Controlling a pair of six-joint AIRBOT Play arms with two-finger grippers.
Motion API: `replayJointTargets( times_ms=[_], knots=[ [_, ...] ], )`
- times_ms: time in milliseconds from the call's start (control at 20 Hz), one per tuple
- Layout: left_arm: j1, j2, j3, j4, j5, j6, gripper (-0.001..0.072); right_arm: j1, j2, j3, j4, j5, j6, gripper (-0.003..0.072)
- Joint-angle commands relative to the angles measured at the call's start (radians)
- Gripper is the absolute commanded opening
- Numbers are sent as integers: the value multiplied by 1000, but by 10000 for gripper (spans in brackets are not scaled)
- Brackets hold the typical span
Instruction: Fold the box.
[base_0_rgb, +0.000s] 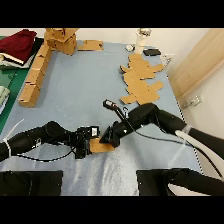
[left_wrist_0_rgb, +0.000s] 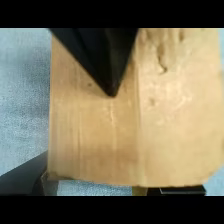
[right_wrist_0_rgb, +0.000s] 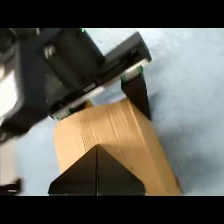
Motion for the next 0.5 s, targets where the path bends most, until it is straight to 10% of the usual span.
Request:
replayJointTargets(
  times_ms=[0,200,300,450],
  knots=[
    [0,0,0,0,0,0,521,111,179,-137,-134,282,-7,6],
    [0,0,0,0,0,0,520,237,330,-220,-315,462,-7,36],
    [0,0,0,0,0,0,520,259,339,-219,-399,463,-29,307],
    [0,0,0,0,0,0,521,274,338,-219,-431,470,-158,412]
  ],
)
